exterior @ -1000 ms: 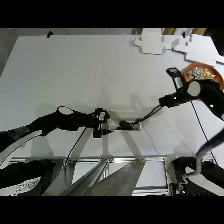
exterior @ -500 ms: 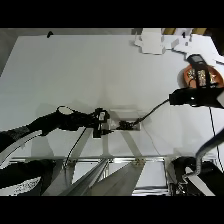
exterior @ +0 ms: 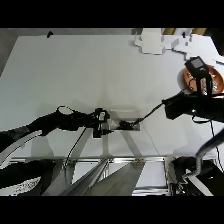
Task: Fold the box and place the chain.
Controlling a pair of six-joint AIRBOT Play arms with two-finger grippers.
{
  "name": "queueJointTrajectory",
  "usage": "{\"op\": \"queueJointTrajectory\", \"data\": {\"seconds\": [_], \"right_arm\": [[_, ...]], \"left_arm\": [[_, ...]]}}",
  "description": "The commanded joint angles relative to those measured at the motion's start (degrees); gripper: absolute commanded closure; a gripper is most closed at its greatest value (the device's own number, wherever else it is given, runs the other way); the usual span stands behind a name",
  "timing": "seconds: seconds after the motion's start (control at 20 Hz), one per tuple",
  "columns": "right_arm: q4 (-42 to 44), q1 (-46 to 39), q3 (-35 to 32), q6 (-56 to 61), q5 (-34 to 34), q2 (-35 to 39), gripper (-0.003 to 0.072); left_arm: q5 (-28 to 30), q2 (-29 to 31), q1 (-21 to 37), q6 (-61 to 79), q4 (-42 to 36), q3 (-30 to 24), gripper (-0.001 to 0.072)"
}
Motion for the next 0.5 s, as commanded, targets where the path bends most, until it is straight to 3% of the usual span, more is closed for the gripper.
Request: {"op": "queueJointTrajectory", "data": {"seconds": [0.0,0.25,0.45], "right_arm": [[13.2,2.9,0.0,-6.3,0.0,0.3,0.0671],[36.5,2.9,0.0,-19.7,-0.5,0.3,0.0671],[39.6,2.9,0.0,-20.8,-0.9,0.3,0.0671]], "left_arm": [[0.0,0.0,0.0,0.0,0.0,0.0,0.0612],[0.0,0.0,0.0,0.0,0.0,0.0,0.0612],[0.0,0.0,0.0,0.0,0.0,0.0,0.0612]]}}
